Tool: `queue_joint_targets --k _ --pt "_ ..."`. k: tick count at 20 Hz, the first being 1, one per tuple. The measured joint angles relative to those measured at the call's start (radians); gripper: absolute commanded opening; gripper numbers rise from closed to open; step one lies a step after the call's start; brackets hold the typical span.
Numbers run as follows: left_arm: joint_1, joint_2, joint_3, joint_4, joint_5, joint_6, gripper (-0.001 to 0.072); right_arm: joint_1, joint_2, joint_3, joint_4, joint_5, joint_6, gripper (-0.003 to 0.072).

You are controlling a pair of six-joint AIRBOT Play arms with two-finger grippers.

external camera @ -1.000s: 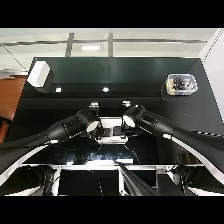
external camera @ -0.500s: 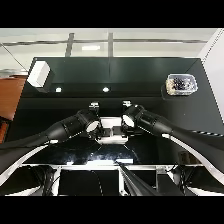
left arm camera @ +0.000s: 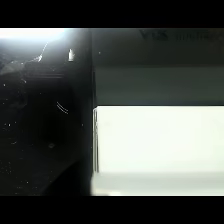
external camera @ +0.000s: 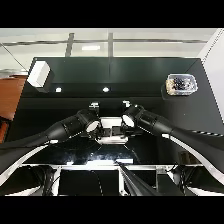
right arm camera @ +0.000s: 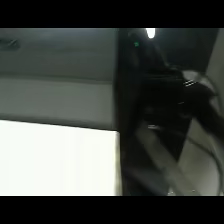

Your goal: Fold the box and place the chain.

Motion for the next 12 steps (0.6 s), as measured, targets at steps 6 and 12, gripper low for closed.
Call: queue_joint_targets --k 6,12 --pt "0.0 0.0 0.0 0.0 0.0 -0.001 0.0031 -0.019 0.031 0.001 0.02 0.017 -0.056 0.0339" --pt "0.0 0.0 0.0 0.0 0.0 -0.002 0.0031 -0.075 0.154 0.001 0.02 0.067 -0.175 0.0338"
